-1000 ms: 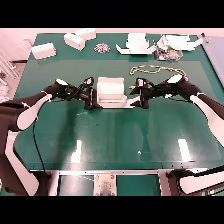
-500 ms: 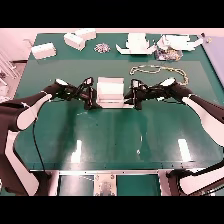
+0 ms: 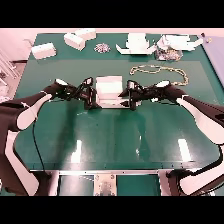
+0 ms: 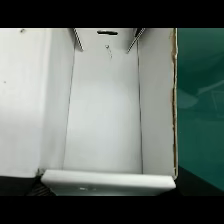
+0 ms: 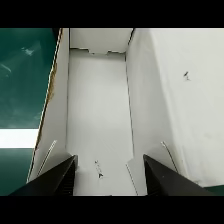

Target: Fold the box and place the chain.

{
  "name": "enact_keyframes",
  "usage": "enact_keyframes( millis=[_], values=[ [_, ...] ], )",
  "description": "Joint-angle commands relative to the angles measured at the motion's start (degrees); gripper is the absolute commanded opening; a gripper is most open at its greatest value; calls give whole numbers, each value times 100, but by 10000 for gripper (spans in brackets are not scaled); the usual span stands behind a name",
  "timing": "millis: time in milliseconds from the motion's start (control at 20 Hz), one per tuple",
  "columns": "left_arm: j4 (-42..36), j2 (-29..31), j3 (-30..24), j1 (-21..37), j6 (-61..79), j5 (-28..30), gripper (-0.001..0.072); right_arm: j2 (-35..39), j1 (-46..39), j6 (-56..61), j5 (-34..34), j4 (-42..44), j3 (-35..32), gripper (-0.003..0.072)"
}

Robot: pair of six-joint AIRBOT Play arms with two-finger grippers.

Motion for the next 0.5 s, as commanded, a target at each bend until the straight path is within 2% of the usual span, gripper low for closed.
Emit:
enact_keyframes(
  millis=[0, 200, 300, 350, 400, 450],
  values=[
    [-11, 4, 7, -4, -7, 0, 630, -66, 13, -238, -7, 22, 9, 668],
    [-11, 4, 7, -4, -7, 0, 630, -105, 11, -376, -13, 2, 7, 720],
    [-11, 4, 7, -4, -7, 0, 630, -103, 9, -372, -39, -37, 9, 720],
    [-11, 4, 7, -4, -7, 2, 630, -101, -7, -361, -55, -85, 9, 694],
    [-11, 4, 7, -4, -7, 0, 630, -96, -37, -212, -48, -177, 24, 564],
    [-11, 4, 7, -4, -7, 0, 630, -87, -79, -70, -48, -319, 26, 386]
  ],
)
